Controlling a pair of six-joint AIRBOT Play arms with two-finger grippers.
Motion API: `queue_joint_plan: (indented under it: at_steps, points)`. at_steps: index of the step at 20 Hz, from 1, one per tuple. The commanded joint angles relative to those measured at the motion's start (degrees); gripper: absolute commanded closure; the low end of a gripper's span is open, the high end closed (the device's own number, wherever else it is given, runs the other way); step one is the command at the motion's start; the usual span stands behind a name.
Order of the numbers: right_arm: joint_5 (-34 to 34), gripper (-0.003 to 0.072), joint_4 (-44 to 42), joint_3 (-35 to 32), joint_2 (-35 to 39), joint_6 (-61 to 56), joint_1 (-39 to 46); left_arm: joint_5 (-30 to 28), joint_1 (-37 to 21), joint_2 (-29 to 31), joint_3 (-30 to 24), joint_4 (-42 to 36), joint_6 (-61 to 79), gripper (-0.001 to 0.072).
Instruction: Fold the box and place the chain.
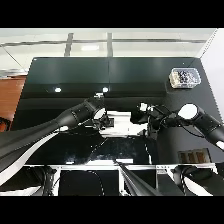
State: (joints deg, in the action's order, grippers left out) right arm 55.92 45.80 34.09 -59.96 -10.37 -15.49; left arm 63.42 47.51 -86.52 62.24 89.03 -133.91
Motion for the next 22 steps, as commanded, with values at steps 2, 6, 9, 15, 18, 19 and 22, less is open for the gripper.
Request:
queue_joint_plan:
  at_steps: [2,6,9,15,18,19,22]
  points:
    - [-1.6,0.0021,0.42,-0.22,-2.43,4.17,0.04,0.07,-0.07,0.0,0.02,0.02,0.0,0.0683]
    - [-4.57,0.0036,-2.34,-0.17,-7.15,13.07,-2.97,0.04,-0.04,-0.02,0.02,0.02,-0.02,0.0683]
    - [-6.01,0.0214,-4.94,-0.17,-9.03,16.5,-4.52,0.04,-0.04,0.0,0.02,0.02,-0.02,0.0683]
    - [-8.31,0.0452,-8.66,-0.17,-9.22,16.85,-5.33,0.04,-0.07,0.0,0.02,0.0,-0.02,0.0683]
    - [-10.05,0.0452,-14.67,-0.17,-9.64,16.85,-5.64,0.02,-0.04,-0.02,0.02,0.02,-0.02,0.0683]
    - [-10.8,0.0452,-16.33,-0.17,-10.16,16.87,-6.45,0.04,-0.07,-0.02,0.02,0.0,-0.02,0.0683]
    - [-13.0,0.0463,-18.03,-0.2,-12.02,15.54,-8.57,0.04,-0.04,0.0,0.02,-0.07,-0.02,0.0683]
